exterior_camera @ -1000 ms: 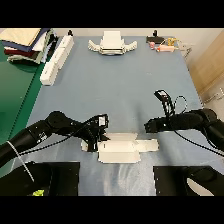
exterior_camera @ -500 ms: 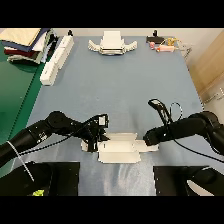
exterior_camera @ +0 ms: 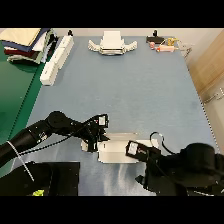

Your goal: Fold the box.

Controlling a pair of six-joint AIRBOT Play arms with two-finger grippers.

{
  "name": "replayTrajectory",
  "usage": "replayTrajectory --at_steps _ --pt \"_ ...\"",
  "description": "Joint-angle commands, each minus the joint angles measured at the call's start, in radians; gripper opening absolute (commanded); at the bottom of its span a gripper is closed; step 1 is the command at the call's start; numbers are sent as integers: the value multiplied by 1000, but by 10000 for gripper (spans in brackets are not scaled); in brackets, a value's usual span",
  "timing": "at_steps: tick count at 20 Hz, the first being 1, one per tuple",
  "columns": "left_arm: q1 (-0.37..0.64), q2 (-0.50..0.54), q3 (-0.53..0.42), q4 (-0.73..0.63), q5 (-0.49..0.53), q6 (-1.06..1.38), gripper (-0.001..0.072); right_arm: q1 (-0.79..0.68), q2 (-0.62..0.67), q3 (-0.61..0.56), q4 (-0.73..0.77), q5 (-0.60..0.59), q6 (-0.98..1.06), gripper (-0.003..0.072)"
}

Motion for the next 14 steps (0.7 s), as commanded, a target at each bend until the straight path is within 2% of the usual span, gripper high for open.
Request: replayTrajectory --at_steps 1,5,8,10,14 --pt "0 -1 0 0 1 0 14 149 -92 -58 -283 180 14 704" --pt "0 -1 0 0 1 0 13 148 -271 -59 -448 251 63 702" --pt "0 -1 0 1 1 0 14 148 -312 -57 -557 257 216 682" --pt "0 -1 0 0 1 0 14 148 -304 -51 -608 225 357 682" --pt "0 -1 0 0 1 0 14 149 -264 23 -600 64 515 683"
